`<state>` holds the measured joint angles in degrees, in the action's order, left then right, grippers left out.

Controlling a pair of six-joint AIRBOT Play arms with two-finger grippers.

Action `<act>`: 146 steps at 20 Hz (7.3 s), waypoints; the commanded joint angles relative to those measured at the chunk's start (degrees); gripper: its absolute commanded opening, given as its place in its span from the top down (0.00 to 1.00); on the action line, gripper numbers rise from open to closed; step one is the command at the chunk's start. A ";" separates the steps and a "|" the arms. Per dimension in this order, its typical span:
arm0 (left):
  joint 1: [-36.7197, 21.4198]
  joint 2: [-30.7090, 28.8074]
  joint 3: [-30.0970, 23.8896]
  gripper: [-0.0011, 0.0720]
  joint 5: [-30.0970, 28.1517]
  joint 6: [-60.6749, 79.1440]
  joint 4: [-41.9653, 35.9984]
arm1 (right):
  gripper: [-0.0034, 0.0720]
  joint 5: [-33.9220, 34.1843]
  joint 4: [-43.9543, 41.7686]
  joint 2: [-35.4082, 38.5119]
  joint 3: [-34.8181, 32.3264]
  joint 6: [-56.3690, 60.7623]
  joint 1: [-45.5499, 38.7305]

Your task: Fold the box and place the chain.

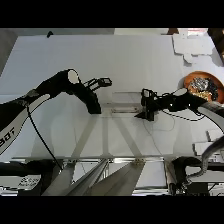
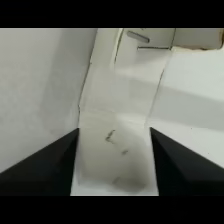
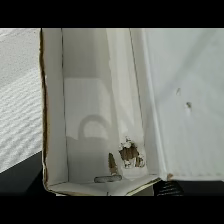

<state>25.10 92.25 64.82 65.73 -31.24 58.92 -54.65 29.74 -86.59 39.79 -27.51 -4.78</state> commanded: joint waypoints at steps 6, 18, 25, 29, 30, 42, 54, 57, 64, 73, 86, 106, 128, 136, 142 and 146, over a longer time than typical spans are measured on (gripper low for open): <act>0.98 0.00 0.00 0.25 -3.61 14.71 -2.03 | 0.29 0.00 -0.02 -0.02 0.00 0.00 0.07; 2.86 0.11 0.00 0.32 -2.62 27.45 -9.42 | 0.29 0.00 -0.02 -0.02 0.00 0.00 0.07; 2.84 0.48 0.00 0.31 -0.42 27.41 -9.60 | 0.29 0.00 -0.02 -0.02 0.00 0.00 0.07; 2.86 1.64 0.00 0.32 -1.11 27.43 -9.68 | 0.29 0.00 -0.02 -0.02 0.00 0.00 0.07; 2.86 1.86 0.00 0.32 -1.42 27.43 -10.01 | 0.29 0.00 -0.02 -0.02 0.00 0.00 0.07; 4.07 2.23 0.00 0.61 -5.16 31.50 -14.38 | 0.29 0.00 -0.02 -0.02 0.00 0.00 0.07; 4.63 2.27 0.00 0.22 -6.43 31.19 -14.80 | 0.29 0.00 -0.02 -0.02 0.00 0.00 0.07; 4.63 2.27 0.00 0.23 -5.75 31.19 -15.82 | 0.29 0.00 -0.02 -0.02 0.00 0.00 0.07; 4.63 2.21 0.00 0.98 -4.59 30.45 -18.91 | 0.29 0.00 -0.02 -0.02 0.00 0.00 0.07; 4.44 -10.73 0.00 0.98 -3.39 19.21 -19.39 | 0.29 0.00 -0.02 -0.02 0.00 0.00 0.07; -6.19 -22.34 -14.56 0.98 -10.40 -19.61 -3.19 | 0.29 0.00 -0.02 -0.02 0.00 0.00 0.07; -3.61 -7.06 -20.15 0.98 -21.57 -31.85 -17.35 | 0.29 0.00 -0.02 -0.02 0.00 0.00 0.07; -2.01 -6.58 -20.11 0.98 -18.75 -25.55 -27.58 | 0.29 -0.04 0.00 -0.02 0.00 0.00 0.07; -1.99 -9.09 -20.11 0.78 -16.35 -25.57 -29.99 | 0.29 -0.02 0.00 -0.02 0.00 0.00 0.04; -1.99 -9.31 -20.11 0.77 -15.85 -25.53 -35.67 | 0.29 -0.02 0.00 -0.02 0.00 0.00 0.07; -1.99 -9.35 -20.11 0.77 -16.31 -25.53 -37.38 | 0.29 -0.02 0.00 -0.02 0.00 0.00 0.07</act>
<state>23.16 82.96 44.64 49.60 -56.80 23.42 -54.65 29.76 -86.61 39.79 -27.53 -4.73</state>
